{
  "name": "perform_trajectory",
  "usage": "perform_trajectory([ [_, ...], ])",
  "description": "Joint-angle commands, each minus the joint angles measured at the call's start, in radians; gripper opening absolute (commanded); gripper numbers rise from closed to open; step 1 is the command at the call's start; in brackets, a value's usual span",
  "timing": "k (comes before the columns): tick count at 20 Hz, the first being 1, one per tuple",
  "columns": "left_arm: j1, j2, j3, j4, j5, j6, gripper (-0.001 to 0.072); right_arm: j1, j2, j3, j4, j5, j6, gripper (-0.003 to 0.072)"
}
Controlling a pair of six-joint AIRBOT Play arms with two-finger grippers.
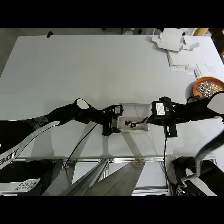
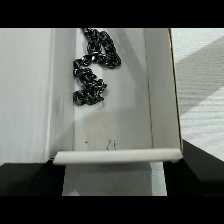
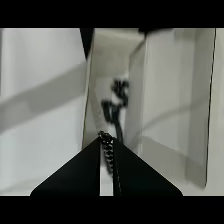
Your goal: Fold the box and place the chain.
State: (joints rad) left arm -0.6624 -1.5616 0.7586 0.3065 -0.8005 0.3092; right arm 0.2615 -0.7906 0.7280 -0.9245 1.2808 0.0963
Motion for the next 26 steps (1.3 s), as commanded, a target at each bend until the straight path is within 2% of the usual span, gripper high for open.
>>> perform_trajectory([
  [1,0.000,0.000,0.000,0.000,0.000,0.000,0.0210,0.068,0.016,0.000,0.129,-0.124,0.013,0.0019],
  [4,0.000,0.000,0.000,0.000,0.000,0.000,0.0210,0.107,0.007,-0.006,0.122,-0.253,0.058,0.0019],
  [13,0.000,0.000,0.000,0.000,0.000,0.000,0.0210,0.111,-0.104,-0.085,0.074,-0.253,0.064,0.0022],
  [16,0.000,0.000,0.000,0.000,0.000,0.000,0.0210,0.111,-0.111,-0.084,0.042,-0.285,0.064,0.0197],
  [19,0.000,0.000,0.000,0.000,0.000,0.000,0.0210,0.107,-0.096,-0.084,0.034,-0.305,0.060,0.0199],
  [22,0.000,0.000,0.000,0.000,0.000,0.000,0.0210,0.037,-0.030,-0.084,-0.056,-0.277,0.060,0.0199],
  [26,0.000,0.000,0.000,0.000,0.000,0.000,0.0210,-0.144,0.030,-0.084,-0.194,-0.188,0.047,0.0199],
])
